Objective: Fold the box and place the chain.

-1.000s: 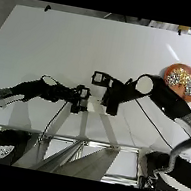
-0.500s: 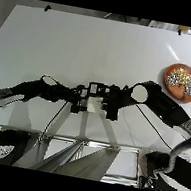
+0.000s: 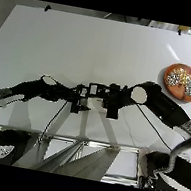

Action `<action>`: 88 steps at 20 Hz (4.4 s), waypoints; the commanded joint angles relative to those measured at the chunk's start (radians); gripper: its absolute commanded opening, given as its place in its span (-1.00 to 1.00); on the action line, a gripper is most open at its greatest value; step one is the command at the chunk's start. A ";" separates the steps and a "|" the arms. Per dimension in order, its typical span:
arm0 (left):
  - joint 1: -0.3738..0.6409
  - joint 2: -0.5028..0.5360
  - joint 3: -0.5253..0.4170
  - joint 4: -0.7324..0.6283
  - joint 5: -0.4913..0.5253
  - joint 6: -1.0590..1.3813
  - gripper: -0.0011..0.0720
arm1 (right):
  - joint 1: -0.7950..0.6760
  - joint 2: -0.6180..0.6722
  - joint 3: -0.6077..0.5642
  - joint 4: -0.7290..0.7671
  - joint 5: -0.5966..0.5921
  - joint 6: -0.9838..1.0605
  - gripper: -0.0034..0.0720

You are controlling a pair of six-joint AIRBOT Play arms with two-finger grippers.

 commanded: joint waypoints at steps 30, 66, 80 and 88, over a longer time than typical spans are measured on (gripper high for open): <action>0.000 0.001 0.000 0.001 -0.003 0.002 -0.28 | 0.000 0.078 -0.064 0.161 -0.067 -0.003 -0.47; 0.000 0.001 0.000 0.001 -0.003 0.002 -0.28 | -0.151 0.246 -0.061 -0.171 0.180 0.425 -0.87; 0.000 0.001 0.000 0.001 -0.004 0.002 -0.28 | -0.800 0.136 -0.098 -0.321 0.392 0.796 -0.87; 0.000 0.001 0.000 -0.001 -0.004 0.002 -0.28 | -0.800 0.127 -0.102 -0.305 0.384 0.796 -0.87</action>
